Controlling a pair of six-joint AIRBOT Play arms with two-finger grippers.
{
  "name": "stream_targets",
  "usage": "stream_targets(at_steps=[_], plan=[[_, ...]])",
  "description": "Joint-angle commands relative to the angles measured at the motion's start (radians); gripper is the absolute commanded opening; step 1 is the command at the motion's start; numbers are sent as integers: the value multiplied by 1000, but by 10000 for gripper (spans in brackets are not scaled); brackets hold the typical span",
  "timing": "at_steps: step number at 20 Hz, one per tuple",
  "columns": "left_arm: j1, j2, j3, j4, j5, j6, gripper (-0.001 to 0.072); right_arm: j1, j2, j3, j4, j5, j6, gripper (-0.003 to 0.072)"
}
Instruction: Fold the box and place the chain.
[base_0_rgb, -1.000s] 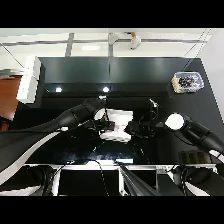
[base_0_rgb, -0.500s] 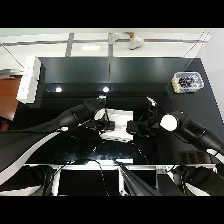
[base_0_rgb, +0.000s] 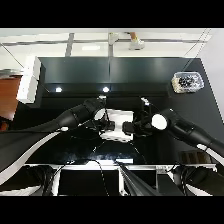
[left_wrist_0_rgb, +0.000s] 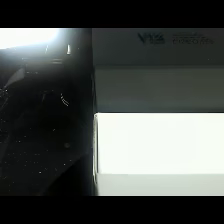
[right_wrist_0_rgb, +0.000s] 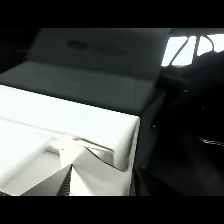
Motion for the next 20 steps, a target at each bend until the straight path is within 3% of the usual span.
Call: stream_targets(at_steps=[1, 17, 19, 20], plan=[[-1, 0, 0, 0, 0, 0, 33, 55, -66, 73, -88, 62, 80, 408], [-1, 0, 0, -1, -1, 0, 33, 94, -113, 192, -234, 204, 168, 407], [-1, 0, 0, -1, 0, 0, 33, 94, -114, 192, -240, 205, 172, 331], [-1, 0, 0, -1, 0, 0, 33, 94, -115, 192, -240, 204, 176, 331]])
